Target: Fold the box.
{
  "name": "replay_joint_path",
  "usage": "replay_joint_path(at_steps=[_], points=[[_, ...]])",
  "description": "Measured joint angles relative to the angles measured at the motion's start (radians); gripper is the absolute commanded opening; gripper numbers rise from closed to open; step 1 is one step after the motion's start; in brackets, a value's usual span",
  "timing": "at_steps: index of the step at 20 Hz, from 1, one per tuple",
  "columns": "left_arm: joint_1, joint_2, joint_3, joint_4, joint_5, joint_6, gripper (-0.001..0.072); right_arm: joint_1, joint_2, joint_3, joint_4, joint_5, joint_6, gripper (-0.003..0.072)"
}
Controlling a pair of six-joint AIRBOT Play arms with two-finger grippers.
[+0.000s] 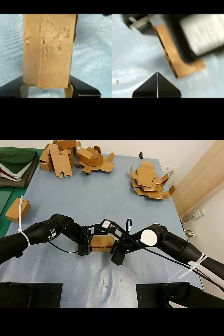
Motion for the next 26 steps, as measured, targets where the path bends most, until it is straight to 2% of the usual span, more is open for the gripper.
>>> replay_joint_path(at_steps=[4, 7, 9, 13, 15, 20, 26], points=[[0.0, 0.0, 0.0, 0.0, 0.011, 0.0, 0.0174, -0.083, 0.091, -0.017, 0.061, -0.083, 0.249, 0.0003], [0.0, 0.0, 0.0, 0.0, 0.019, 0.0, 0.0174, -0.215, 0.176, -0.037, 0.087, -0.127, 0.468, 0.0003], [0.0, 0.0, 0.0, 0.0, 0.022, 0.0, 0.0174, -0.303, 0.186, -0.076, 0.197, -0.142, 0.57, 0.0004], [0.0, 0.0, 0.0, 0.0, 0.026, 0.0, 0.0174, -0.337, 0.087, -0.153, 0.654, -0.116, 0.486, 0.0003], [0.0, 0.0, 0.0, 0.0, 0.03, 0.0, 0.0174, -0.306, 0.042, -0.17, 0.786, -0.126, 0.449, 0.0004], [0.0, 0.0, 0.001, -0.001, 0.034, -0.001, 0.0174, -0.224, -0.008, -0.223, 0.943, -0.199, 0.429, 0.0003], [0.0, 0.0, 0.0, -0.003, 0.042, -0.001, 0.0174, -0.174, -0.02, -0.271, 0.987, -0.283, 0.426, 0.0003]])
